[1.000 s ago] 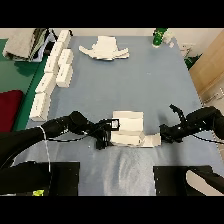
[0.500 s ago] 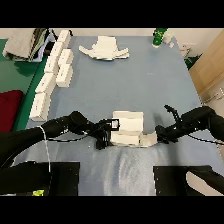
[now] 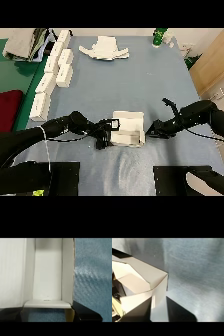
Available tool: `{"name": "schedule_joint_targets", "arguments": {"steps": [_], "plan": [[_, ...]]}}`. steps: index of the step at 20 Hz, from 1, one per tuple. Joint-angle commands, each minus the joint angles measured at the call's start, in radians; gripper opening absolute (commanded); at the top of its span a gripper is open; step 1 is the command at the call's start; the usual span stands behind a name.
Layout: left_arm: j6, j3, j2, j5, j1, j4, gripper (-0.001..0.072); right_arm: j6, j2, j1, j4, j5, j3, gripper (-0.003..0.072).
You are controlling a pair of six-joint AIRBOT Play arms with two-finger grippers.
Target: Fold the box.
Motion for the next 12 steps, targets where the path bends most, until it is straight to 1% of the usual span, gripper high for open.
{"name": "schedule_joint_targets", "arguments": {"steps": [1,3,5,7,9,11,12], "plan": [[0.0,0.0,0.0,0.0,0.0,0.0,0.052,0.007,0.011,0.012,0.005,-0.019,0.012,0.0404],[0.0,0.0,0.0,0.0,0.0,0.0,0.052,0.007,0.011,0.052,0.001,-0.004,0.012,0.0404],[0.0,0.0,0.0,0.0,0.0,0.0,0.052,0.044,0.011,0.119,-0.03,0.058,0.012,0.0403],[0.0,0.0,0.0,0.0,0.0,0.0,0.052,0.142,0.011,0.203,-0.095,0.147,0.013,0.04],[0.0,0.0,0.0,0.0,0.0,0.0,0.052,0.245,0.011,0.289,-0.14,0.201,0.022,0.0399],[0.0,0.0,0.0,0.0,0.0,0.0,0.052,0.416,0.01,0.385,-0.241,0.235,0.041,0.0398],[0.0,0.0,0.0,0.0,0.0,0.0,0.052,0.519,0.01,0.44,-0.321,0.249,0.055,0.0397]]}}
